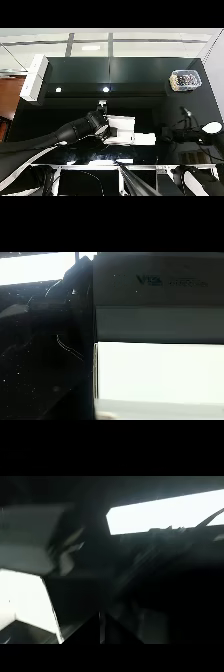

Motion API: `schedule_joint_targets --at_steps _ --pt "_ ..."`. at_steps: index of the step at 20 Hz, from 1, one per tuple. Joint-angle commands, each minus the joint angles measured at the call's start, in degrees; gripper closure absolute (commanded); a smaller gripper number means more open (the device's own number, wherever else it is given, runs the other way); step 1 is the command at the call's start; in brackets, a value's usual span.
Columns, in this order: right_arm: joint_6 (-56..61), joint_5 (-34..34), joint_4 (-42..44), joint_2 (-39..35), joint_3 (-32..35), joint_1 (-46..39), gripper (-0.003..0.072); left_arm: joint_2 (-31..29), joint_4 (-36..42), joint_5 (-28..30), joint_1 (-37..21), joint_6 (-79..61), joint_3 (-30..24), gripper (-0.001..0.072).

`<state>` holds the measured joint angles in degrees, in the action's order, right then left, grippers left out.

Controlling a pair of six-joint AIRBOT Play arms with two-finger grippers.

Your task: Fold the box and place the chain.

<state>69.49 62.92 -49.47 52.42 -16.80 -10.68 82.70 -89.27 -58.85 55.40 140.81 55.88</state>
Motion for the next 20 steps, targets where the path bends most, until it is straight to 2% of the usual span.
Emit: schedule_joint_targets --at_steps 1,5,6,7,8,11,13,17,18,20 --pt "-1.2 1.0 7.3 4.8 2.0 5.9 0.0648 0.0 0.0 -0.2 0.0 0.0 0.0 0.0681" --pt "-8.0 -2.6 19.1 6.7 1.7 13.0 0.0645 0.0 0.0 -0.2 0.0 0.0 0.0 0.0681" --pt "-10.4 -1.9 21.9 6.7 1.0 13.2 0.0476 0.0 0.0 -0.2 0.0 0.0 0.0 0.0681" --pt "-11.5 -0.7 23.1 6.7 -0.2 13.2 0.0246 0.0 0.0 -0.3 0.0 0.0 0.0 0.0681" --pt "-12.1 0.9 22.8 6.7 -1.8 13.2 0.0094 0.0 0.0 -0.3 0.0 0.0 0.0 0.0681" --pt "-13.4 5.4 22.6 6.7 -5.3 13.6 0.0074 0.0 0.0 -0.3 0.0 0.0 0.0 0.0681" --pt "-10.3 4.7 22.6 6.7 -5.7 15.5 0.0085 0.0 0.0 -0.2 -0.1 0.0 0.0 0.0681" --pt "-5.7 -2.6 22.1 6.7 -6.2 23.5 0.0094 0.0 0.0 -0.2 -0.1 0.0 0.0 0.0681" --pt "-3.7 -4.9 21.4 6.7 -6.9 25.5 0.0151 0.0 0.0 -0.2 -0.1 0.0 0.0 0.0681" --pt "2.1 -8.4 17.1 6.7 -8.5 29.2 0.0151 0.0 -0.1 -0.2 -0.1 0.0 0.0 0.0681"
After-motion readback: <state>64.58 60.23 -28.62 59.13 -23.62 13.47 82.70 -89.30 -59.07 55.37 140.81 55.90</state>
